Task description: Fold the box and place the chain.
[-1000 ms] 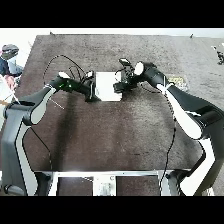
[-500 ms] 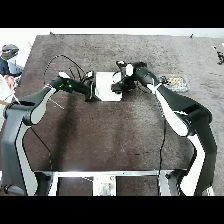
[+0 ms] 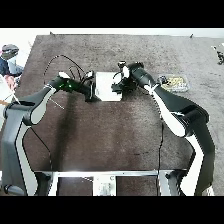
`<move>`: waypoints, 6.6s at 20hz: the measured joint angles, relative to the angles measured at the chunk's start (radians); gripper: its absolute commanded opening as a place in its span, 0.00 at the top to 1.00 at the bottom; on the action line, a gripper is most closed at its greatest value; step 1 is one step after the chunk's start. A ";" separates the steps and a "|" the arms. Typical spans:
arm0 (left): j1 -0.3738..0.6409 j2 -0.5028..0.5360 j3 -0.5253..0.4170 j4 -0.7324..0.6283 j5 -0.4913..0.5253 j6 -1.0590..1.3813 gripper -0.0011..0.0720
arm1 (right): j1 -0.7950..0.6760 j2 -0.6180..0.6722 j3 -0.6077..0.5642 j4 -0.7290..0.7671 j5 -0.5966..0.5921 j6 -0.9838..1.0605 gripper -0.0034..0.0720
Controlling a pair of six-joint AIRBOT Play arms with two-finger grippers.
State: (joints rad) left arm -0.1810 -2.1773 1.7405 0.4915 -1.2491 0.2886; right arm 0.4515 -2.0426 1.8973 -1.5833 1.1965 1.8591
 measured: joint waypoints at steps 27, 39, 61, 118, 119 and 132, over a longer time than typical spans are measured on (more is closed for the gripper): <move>-0.001 0.000 0.000 0.000 -0.001 0.000 0.34 | 0.054 0.001 0.001 -0.107 0.002 0.166 0.46; -0.001 0.000 0.000 0.000 0.000 0.000 0.34 | 0.053 -0.008 0.001 -0.105 0.000 0.159 0.75; 0.000 0.000 0.000 0.002 -0.003 0.001 0.34 | 0.052 -0.003 0.001 -0.115 0.003 0.201 0.63; 0.000 0.000 0.000 0.000 0.000 0.000 0.34 | -0.536 0.116 -0.077 0.008 -0.017 -0.294 0.65; 0.000 0.000 0.000 0.000 0.000 0.000 0.34 | -0.536 0.111 -0.077 0.010 -0.018 -0.294 0.65; 0.000 0.000 0.000 0.000 0.000 0.000 0.34 | -0.536 0.091 -0.077 0.019 0.021 -0.296 0.94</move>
State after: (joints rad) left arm -0.1810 -2.1773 1.7405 0.4919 -1.2491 0.2882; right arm -0.0849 -1.9518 1.8206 -1.5642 1.2171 1.5627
